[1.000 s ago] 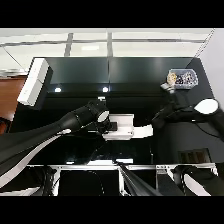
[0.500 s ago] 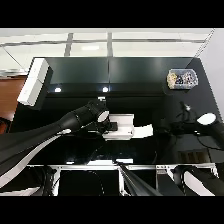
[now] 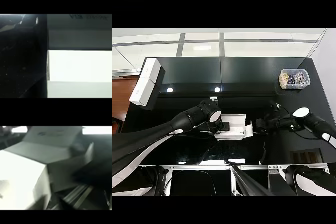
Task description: Fold the box and place the chain.
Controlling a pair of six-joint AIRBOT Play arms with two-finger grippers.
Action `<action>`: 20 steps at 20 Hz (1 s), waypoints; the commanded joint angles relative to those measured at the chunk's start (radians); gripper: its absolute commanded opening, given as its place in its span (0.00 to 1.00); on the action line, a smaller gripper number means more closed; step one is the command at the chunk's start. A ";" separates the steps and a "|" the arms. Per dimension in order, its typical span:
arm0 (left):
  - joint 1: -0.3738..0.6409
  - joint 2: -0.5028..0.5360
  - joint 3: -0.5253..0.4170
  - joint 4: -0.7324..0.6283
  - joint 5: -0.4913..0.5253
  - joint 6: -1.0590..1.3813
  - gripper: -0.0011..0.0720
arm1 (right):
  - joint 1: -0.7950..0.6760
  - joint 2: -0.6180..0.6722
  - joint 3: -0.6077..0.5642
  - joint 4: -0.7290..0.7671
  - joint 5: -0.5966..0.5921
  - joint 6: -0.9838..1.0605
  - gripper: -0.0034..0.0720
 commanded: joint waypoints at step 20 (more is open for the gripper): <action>0.001 0.000 0.000 0.000 0.001 0.000 0.05 | 0.244 -0.010 0.219 -0.195 0.024 0.276 0.64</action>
